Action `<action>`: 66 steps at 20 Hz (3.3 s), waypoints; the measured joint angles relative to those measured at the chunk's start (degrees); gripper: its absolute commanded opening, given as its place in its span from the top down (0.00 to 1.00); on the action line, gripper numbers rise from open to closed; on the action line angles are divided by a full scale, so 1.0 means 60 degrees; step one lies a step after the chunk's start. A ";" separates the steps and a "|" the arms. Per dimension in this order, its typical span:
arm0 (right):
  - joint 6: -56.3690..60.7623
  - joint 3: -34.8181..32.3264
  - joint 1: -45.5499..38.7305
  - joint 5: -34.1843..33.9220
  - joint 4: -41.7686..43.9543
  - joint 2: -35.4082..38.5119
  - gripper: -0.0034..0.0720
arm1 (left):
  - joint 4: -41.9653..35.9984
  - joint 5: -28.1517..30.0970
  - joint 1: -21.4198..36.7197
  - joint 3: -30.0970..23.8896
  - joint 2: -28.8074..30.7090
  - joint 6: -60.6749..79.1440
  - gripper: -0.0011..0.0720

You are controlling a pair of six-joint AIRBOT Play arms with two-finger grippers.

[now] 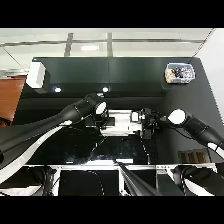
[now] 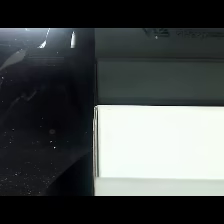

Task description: Fold the box and place the chain.

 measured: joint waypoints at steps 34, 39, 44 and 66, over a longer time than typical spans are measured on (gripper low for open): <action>1.0138 0.0397 -0.4441 0.3016 -0.1668 0.1195 0.93 | 0.0015 0.0011 0.0004 0.0000 0.0000 0.0000 0.95; 1.1366 -0.0743 -0.6131 0.2914 0.0047 0.0379 0.93 | 0.0011 0.0007 0.0004 0.0000 0.0000 0.0000 0.95; 1.0805 -0.1013 -0.4466 0.2754 0.1741 -0.0922 0.93 | 0.0007 0.0004 0.0004 0.0000 0.0000 0.0000 0.95; 1.0666 0.0739 -0.1865 0.3475 0.3042 -0.1402 0.32 | -0.0022 -0.0007 0.0004 0.0000 0.0000 0.0000 0.95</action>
